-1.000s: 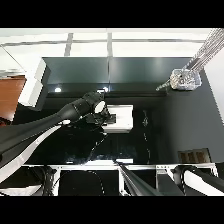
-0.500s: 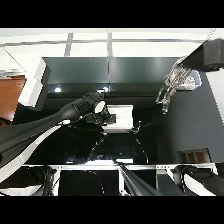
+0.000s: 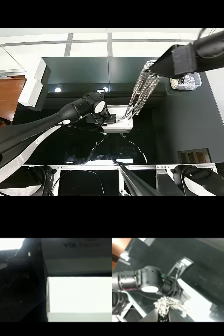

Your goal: Fold the box and place the chain.

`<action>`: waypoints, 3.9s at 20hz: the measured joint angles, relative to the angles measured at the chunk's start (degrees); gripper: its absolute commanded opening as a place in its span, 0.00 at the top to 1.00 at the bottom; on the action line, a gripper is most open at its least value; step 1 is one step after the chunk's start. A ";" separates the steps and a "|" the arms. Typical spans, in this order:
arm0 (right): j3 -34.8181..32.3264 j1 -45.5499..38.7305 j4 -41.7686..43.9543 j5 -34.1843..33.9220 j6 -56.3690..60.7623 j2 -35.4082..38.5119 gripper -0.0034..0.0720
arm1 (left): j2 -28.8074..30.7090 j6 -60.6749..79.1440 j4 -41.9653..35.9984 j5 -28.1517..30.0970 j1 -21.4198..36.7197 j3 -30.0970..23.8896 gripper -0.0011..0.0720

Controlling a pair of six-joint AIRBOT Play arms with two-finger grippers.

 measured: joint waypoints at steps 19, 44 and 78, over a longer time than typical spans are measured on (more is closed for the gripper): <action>-8.72 1.86 -0.72 -0.79 -0.85 -2.29 0.94 | 0.00 0.00 0.00 0.00 0.00 0.00 0.95; -6.08 -7.21 5.86 -0.07 -3.15 1.88 0.94 | 0.00 0.02 0.00 0.00 0.00 0.00 0.95; -31.04 -0.13 9.07 -11.08 -6.82 1.84 0.93 | 0.00 0.02 0.02 0.00 0.00 0.00 0.95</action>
